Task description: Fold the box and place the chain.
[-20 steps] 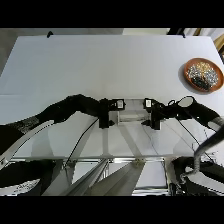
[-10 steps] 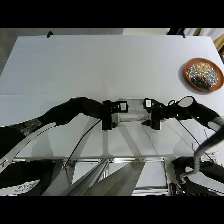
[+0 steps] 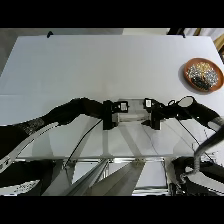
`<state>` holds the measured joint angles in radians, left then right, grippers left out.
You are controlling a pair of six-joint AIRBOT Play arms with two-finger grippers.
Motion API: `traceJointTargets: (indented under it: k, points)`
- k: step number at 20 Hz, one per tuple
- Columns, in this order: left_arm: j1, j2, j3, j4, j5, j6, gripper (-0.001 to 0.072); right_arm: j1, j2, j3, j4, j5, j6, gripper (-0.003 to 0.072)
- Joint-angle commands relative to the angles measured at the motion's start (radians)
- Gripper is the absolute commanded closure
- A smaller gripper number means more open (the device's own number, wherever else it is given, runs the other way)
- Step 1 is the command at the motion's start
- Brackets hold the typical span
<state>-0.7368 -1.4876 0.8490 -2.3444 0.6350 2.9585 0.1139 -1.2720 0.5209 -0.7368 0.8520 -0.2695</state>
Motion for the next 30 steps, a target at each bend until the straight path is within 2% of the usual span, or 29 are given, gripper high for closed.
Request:
traceJointTargets:
  k: [1, 14, 17, 18, 20, 22, 23, 30]
  points:
    - [-0.001, -0.012, 0.0, -0.005, -0.02, 0.0, 0.0006, 0.0, 0.0, 0.0, 0.0, 0.0, 0.0, 0.0394]
    - [-0.037, -0.019, 0.0, -0.027, -0.045, 0.0, 0.0016, 0.0, 0.0, 0.0, 0.0, 0.0, 0.0, 0.0394]
    - [-0.037, -0.028, 0.0, -0.027, -0.045, 0.0, 0.0098, 0.0, 0.0, 0.0, 0.0, 0.0, 0.0, 0.0394]
    - [-0.037, -0.029, 0.0, -0.029, -0.045, 0.0, 0.0197, 0.0, 0.0, 0.0, 0.0, 0.0, 0.0, 0.0394]
    - [-0.037, -0.03, 0.0, -0.03, -0.045, 0.001, 0.0315, 0.0, 0.0, 0.0, 0.0, 0.0, 0.0, 0.0394]
    - [-0.037, -0.03, 0.0, -0.03, -0.045, 0.0, 0.0498, 0.0, 0.0, 0.0, 0.0, 0.0, 0.0, 0.0394]
    - [-0.037, -0.03, 0.0, -0.029, -0.045, 0.001, 0.0558, 0.0, 0.0, 0.0, 0.0, 0.0, 0.0, 0.0394]
    - [-0.037, -0.03, 0.0, -0.019, -0.045, 0.0, 0.0557, 0.0, 0.0, 0.0, 0.0, 0.0, 0.0, 0.0394]
